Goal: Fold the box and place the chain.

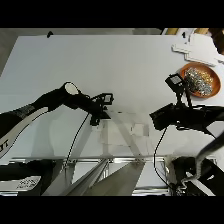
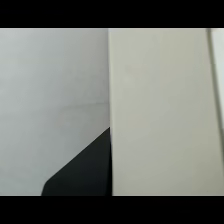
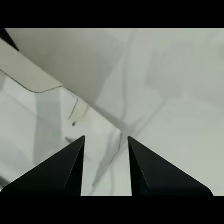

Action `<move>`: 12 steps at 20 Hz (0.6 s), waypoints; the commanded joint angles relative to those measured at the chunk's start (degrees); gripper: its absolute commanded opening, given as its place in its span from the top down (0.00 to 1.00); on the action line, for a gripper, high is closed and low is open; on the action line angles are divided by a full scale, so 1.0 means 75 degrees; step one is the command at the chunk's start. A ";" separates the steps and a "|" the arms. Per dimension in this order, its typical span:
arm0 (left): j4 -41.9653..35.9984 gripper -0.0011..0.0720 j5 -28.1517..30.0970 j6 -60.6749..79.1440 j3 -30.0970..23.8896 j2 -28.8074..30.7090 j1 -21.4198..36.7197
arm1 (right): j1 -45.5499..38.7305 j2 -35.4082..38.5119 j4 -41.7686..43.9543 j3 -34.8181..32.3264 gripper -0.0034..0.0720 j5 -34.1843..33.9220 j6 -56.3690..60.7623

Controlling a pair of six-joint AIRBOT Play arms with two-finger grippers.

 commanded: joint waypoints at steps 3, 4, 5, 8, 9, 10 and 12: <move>-0.0784 0.98 0.0968 0.0096 0.0000 0.0003 -0.0073 | 0.0006 0.0058 -0.0052 0.0012 0.56 0.0143 -0.0105; -0.0688 0.98 0.1134 0.0050 0.0000 0.0003 -0.0102 | 0.0006 0.0058 -0.0050 0.0009 0.56 0.0146 -0.0184; -0.0481 0.98 0.1349 -0.0178 0.0000 0.0003 -0.0160 | 0.0006 0.0058 -0.0055 0.0009 0.56 0.0143 -0.0201; -0.0117 0.98 0.1440 -0.0589 0.0000 0.0003 -0.0306 | 0.0006 0.0058 -0.0064 0.0009 0.56 0.0140 -0.0201; -0.0137 0.98 0.1370 -0.0586 0.0000 0.0003 -0.0323 | 0.0006 0.0058 -0.0064 0.0009 0.56 0.0140 -0.0201; -0.0125 0.98 0.1367 -0.0586 0.0000 0.0003 -0.0347 | 0.0006 0.0058 -0.0067 0.0009 0.56 0.0140 -0.0201; -0.0119 0.98 0.1376 -0.0571 0.0000 0.0003 -0.0364 | 0.0006 0.0058 -0.0067 0.0009 0.56 0.0140 -0.0201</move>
